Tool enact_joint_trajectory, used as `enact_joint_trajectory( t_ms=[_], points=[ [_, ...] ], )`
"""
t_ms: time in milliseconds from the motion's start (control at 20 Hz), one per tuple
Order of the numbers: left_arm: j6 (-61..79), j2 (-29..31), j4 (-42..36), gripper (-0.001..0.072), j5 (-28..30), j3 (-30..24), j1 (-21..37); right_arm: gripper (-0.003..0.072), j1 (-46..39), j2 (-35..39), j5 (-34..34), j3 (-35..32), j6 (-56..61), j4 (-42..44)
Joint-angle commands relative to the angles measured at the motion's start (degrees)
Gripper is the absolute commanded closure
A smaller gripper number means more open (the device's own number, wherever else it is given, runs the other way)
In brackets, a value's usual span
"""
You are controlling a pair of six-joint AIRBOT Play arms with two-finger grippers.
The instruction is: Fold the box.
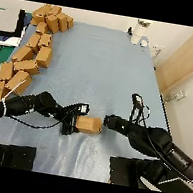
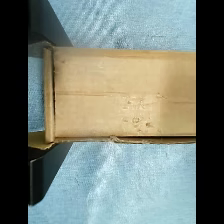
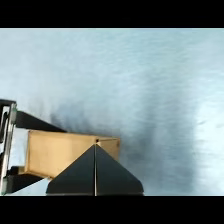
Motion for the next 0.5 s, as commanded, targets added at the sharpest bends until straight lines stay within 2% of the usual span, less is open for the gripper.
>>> enact_joint_trajectory(
  t_ms=[0,150,450],
  points=[
    [0.0,0.0,0.0,0.0248,0.2,0.1,0.0,0.0682,-2.5,0.3,-2.9,0.6,1.0,-2.8],
    [0.0,0.0,-2.5,0.0247,0.9,0.1,0.0,0.0682,-2.6,0.3,-2.9,0.6,2.9,-3.2],
    [-0.3,0.0,-2.6,0.0248,0.2,0.1,0.0,0.0682,-2.6,0.2,-2.8,0.6,8.2,-8.3]
  ],
)
